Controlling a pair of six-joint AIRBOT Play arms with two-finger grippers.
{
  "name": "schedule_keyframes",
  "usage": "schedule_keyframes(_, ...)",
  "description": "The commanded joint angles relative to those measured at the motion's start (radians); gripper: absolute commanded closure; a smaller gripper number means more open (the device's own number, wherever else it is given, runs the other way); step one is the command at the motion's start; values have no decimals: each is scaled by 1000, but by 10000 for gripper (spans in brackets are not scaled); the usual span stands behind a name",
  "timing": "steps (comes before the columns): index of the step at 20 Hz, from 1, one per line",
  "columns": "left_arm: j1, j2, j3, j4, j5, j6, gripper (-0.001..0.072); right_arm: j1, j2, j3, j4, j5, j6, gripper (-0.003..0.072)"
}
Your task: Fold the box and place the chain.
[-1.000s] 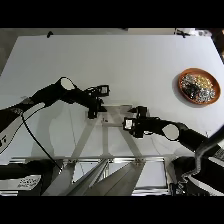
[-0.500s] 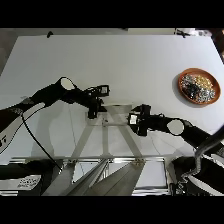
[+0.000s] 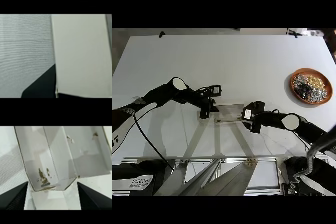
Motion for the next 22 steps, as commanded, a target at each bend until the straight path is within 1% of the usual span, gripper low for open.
schedule_keyframes(1, 0, 0, 1, 0, 0, 0, 698, -14, 0, 8, 48, 47, 0, 29)
schedule_keyframes(7, 0, 0, 1, 0, 0, 0, 698, -18, 0, 8, 59, 58, -1, 29)
schedule_keyframes(11, 0, 0, 1, 0, 0, 0, 698, -69, -13, 18, 80, 111, -9, 30)
schedule_keyframes(16, 0, 0, 1, 0, 0, 0, 698, -74, -30, 20, 151, 109, -124, 30)
schedule_keyframes(18, 0, 0, 1, 0, 0, 0, 698, -77, -35, 20, 182, 111, -132, 30)
schedule_keyframes(22, 0, 0, 1, 0, 0, 0, 698, -151, -45, 24, 206, 191, -133, 31)
